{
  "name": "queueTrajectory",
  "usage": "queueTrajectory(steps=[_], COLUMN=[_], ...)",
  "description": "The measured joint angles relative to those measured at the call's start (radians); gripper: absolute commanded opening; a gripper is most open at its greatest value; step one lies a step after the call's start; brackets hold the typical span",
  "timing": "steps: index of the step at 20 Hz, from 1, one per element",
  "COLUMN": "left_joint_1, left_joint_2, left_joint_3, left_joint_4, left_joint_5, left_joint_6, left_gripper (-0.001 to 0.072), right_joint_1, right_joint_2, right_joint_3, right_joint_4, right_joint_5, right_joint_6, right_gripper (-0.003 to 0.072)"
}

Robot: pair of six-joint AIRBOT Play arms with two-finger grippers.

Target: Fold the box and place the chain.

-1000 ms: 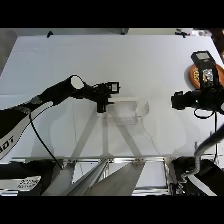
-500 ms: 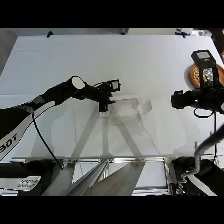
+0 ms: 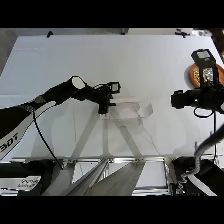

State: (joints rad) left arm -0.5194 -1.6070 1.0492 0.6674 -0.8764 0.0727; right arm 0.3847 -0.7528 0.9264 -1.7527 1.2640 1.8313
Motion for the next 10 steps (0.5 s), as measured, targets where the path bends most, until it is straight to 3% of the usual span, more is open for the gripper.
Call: queueTrajectory(steps=[10], left_joint_1=[0.000], left_joint_2=[0.001], left_joint_3=[0.001], left_joint_4=[0.048], left_joint_5=[-0.021], left_joint_6=[0.019], left_gripper=[0.0014], right_joint_1=[0.000], right_joint_2=[0.000], right_joint_3=[0.000], right_joint_4=[0.000], right_joint_5=[0.000], right_joint_6=[0.000], right_gripper=[0.0466])
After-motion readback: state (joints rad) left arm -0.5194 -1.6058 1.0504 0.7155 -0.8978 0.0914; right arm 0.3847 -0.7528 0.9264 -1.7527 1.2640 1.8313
